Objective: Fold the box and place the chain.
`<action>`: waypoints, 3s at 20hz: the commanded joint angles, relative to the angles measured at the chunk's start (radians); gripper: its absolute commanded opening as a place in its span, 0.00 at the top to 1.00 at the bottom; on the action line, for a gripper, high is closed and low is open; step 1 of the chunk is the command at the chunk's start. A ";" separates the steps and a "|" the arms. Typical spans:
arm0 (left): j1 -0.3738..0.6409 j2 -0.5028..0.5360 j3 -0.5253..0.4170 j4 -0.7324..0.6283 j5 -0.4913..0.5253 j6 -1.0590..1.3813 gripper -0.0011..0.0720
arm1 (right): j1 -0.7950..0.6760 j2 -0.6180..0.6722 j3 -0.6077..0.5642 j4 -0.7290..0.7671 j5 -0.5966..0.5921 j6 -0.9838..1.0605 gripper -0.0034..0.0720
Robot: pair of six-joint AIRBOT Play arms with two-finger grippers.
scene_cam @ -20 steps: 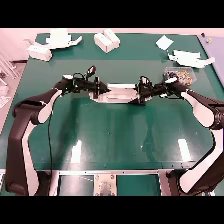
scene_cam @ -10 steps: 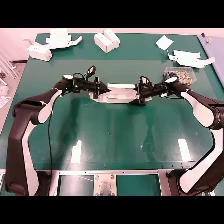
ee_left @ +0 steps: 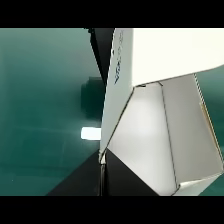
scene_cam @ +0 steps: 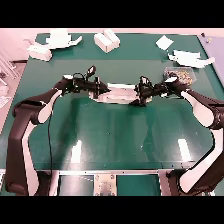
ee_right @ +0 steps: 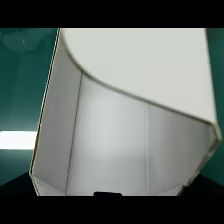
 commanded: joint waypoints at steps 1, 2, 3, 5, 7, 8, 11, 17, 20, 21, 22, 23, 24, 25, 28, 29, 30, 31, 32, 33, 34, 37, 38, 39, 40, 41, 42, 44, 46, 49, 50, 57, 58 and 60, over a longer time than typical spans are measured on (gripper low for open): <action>0.000 -0.001 0.000 0.000 0.000 0.000 0.95 | -0.001 0.000 0.013 0.024 0.000 0.002 0.00; 0.000 -0.001 0.000 0.000 0.000 0.000 0.95 | -0.001 0.000 0.017 0.030 0.001 0.002 0.00; 0.000 -0.001 0.000 0.000 0.000 0.000 0.95 | -0.001 0.000 0.017 0.037 0.000 0.002 0.00; 0.000 -0.001 0.000 0.000 0.000 0.000 0.95 | -0.001 -0.008 0.017 0.040 0.000 0.002 0.00; 0.000 -0.001 0.000 0.000 0.000 0.000 0.95 | -0.001 -0.023 0.017 0.040 0.000 0.003 0.00; 0.000 -0.001 0.000 0.000 -0.001 0.000 0.95 | -0.001 -0.030 0.017 0.040 0.000 0.003 0.00; 0.000 -0.001 0.000 0.000 0.000 0.000 0.95 | -0.001 -0.034 0.017 0.040 0.001 0.002 0.00; 0.000 -0.001 0.000 0.000 0.000 0.000 0.95 | -0.001 -0.034 0.017 0.040 0.001 0.002 0.01; 0.000 -0.001 0.000 0.000 0.000 0.000 0.95 | -0.001 -0.034 0.018 0.039 0.002 0.002 0.04; 0.000 -0.001 0.000 0.000 0.000 0.000 0.95 | -0.001 -0.034 0.019 0.037 0.002 0.002 0.05; 0.000 -0.001 0.000 0.000 0.000 0.000 0.95 | -0.001 -0.035 0.023 0.029 0.001 0.001 0.13; 0.000 -0.001 0.000 0.000 0.000 0.000 0.95 | -0.001 -0.036 0.024 0.026 0.001 -0.001 0.13; 0.000 -0.001 0.000 0.000 0.000 0.000 0.95 | -0.001 -0.036 0.024 0.025 0.001 -0.002 0.13; 0.000 -0.001 0.000 0.000 0.000 0.000 0.95 | -0.001 -0.036 0.024 0.025 0.001 -0.004 0.13; 0.000 -0.001 0.000 -0.002 0.000 0.000 0.95 | -0.002 -0.036 0.024 0.025 0.001 -0.009 0.13; 0.000 -0.001 0.000 -0.003 0.000 0.000 0.95 | -0.003 -0.036 0.024 0.025 0.001 -0.009 0.13; 0.000 -0.001 0.000 -0.003 0.001 0.000 0.95 | -0.003 -0.036 0.024 0.026 0.001 -0.009 0.13; 0.000 -0.001 0.000 -0.003 0.000 0.000 0.95 | -0.003 -0.036 0.024 0.025 0.001 -0.009 0.13; 0.000 -0.001 0.000 -0.003 0.000 0.000 0.95 | -0.003 -0.036 0.024 0.026 0.001 -0.009 0.13; 0.000 -0.001 0.000 -0.003 0.000 0.000 0.95 | -0.003 -0.036 0.024 0.026 0.002 -0.009 0.13; 0.000 -0.001 0.000 -0.003 0.000 0.000 0.95 | -0.003 -0.036 0.024 0.026 0.001 -0.009 0.13; 0.000 -0.001 0.000 -0.003 0.000 0.000 0.95 | -0.002 -0.036 0.024 0.026 0.001 -0.009 0.13; 0.000 -0.001 0.000 -0.003 0.000 0.000 0.95 | -0.002 -0.036 0.024 0.026 0.001 -0.009 0.13; 0.000 -0.001 0.000 -0.003 0.000 0.000 0.95 | -0.002 -0.036 0.024 0.026 0.001 -0.009 0.13; 0.000 -0.001 0.000 -0.003 0.000 0.000 0.95 | -0.002 -0.036 0.024 0.026 0.001 -0.009 0.13; 0.000 -0.001 0.000 -0.003 0.000 0.000 0.95 | -0.002 -0.036 0.024 0.026 0.001 -0.009 0.13; 0.000 -0.001 0.000 -0.003 0.000 0.000 0.95 | -0.002 -0.036 0.024 0.026 0.001 -0.009 0.13; 0.000 -0.001 0.000 -0.003 0.000 0.000 0.95 | -0.001 -0.036 0.024 0.026 0.001 -0.009 0.13; 0.000 -0.001 0.000 -0.003 0.000 0.000 0.95 | -0.001 -0.036 0.024 0.026 0.001 -0.009 0.13; 0.000 -0.001 0.000 -0.008 -0.025 -0.003 0.95 | -0.002 -0.036 0.024 0.026 0.001 -0.009 0.13; 0.000 -0.001 0.000 -0.012 -0.033 -0.003 0.95 | -0.002 -0.036 0.024 0.026 0.001 -0.009 0.13; 0.000 0.000 0.000 -0.031 -0.037 -0.003 0.95 | -0.001 -0.036 0.024 0.026 0.001 -0.009 0.13; 0.000 0.000 0.001 -0.043 -0.037 0.000 0.94 | -0.001 -0.036 0.024 0.026 0.001 -0.009 0.13; 0.000 0.000 0.001 -0.076 -0.060 0.001 0.41 | -0.001 -0.036 0.024 0.026 0.001 -0.009 0.13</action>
